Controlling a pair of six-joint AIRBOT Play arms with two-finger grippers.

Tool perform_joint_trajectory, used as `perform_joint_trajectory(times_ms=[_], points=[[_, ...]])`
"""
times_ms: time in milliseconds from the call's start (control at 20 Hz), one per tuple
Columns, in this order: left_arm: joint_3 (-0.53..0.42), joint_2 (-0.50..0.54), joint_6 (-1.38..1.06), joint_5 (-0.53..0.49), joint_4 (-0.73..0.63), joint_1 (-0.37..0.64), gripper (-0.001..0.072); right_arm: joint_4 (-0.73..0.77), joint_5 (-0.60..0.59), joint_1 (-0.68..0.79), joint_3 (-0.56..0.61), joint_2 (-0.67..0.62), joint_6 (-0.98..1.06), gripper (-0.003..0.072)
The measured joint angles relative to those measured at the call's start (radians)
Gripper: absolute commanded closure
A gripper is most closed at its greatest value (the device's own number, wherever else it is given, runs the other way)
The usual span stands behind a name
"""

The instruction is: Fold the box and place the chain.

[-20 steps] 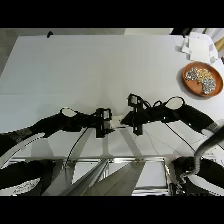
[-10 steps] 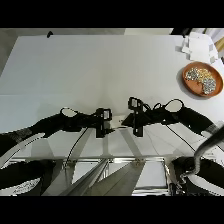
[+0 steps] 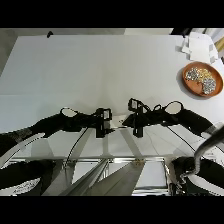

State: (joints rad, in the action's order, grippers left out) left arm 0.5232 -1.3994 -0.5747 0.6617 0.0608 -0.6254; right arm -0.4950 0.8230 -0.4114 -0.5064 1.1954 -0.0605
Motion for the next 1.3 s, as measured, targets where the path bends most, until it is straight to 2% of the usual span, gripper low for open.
perform_joint_trajectory(times_ms=[200, 350, 450, 550, 700, 800, 900, 1050, 1250, 1300], points=[[0.0, 0.0, 0.0, 0.002, -0.002, 0.0, 0.064, -0.019, -0.019, 0.0, -0.007, -0.047, 0.005, 0.0674], [0.0, 0.0, -0.002, 0.006, 0.0, 0.0, 0.064, -0.037, -0.044, 0.001, -0.032, -0.121, 0.091, 0.0674], [0.0, 0.0, -0.001, 0.004, -0.001, 0.0, 0.064, -0.127, -0.053, 0.0, -0.056, -0.175, 0.241, 0.0674], [0.0, 0.0, -0.002, 0.003, -0.001, 0.0, 0.064, -0.305, -0.049, 0.001, -0.08, -0.224, 0.489, 0.0676], [0.0, 0.0, -0.002, 0.002, 0.0, 0.0, 0.064, -0.624, 0.084, 0.001, -0.098, -0.261, 0.89, 0.0676], [0.0, 0.0, -0.002, 0.002, 0.0, 0.0, 0.064, -0.787, 0.249, 0.0, -0.104, -0.272, 1.096, 0.0676], [0.0, 0.0, -0.002, 0.002, 0.0, 0.0, 0.064, -0.885, 0.41, 0.0, -0.106, -0.278, 1.263, 0.0675], [0.0, 0.0, -0.002, 0.002, 0.0, 0.0, 0.064, -0.934, 0.554, 0.0, -0.109, -0.282, 1.49, 0.0674], [0.0, 0.0, -0.002, 0.002, 0.0, 0.0, 0.0642, -0.884, 0.594, 0.0, -0.109, -0.283, 1.654, 0.0674], [0.0, 0.0, -0.002, 0.002, 0.0, 0.0, 0.0666, -0.872, 0.592, 0.0, -0.109, -0.284, 1.672, 0.0674]])
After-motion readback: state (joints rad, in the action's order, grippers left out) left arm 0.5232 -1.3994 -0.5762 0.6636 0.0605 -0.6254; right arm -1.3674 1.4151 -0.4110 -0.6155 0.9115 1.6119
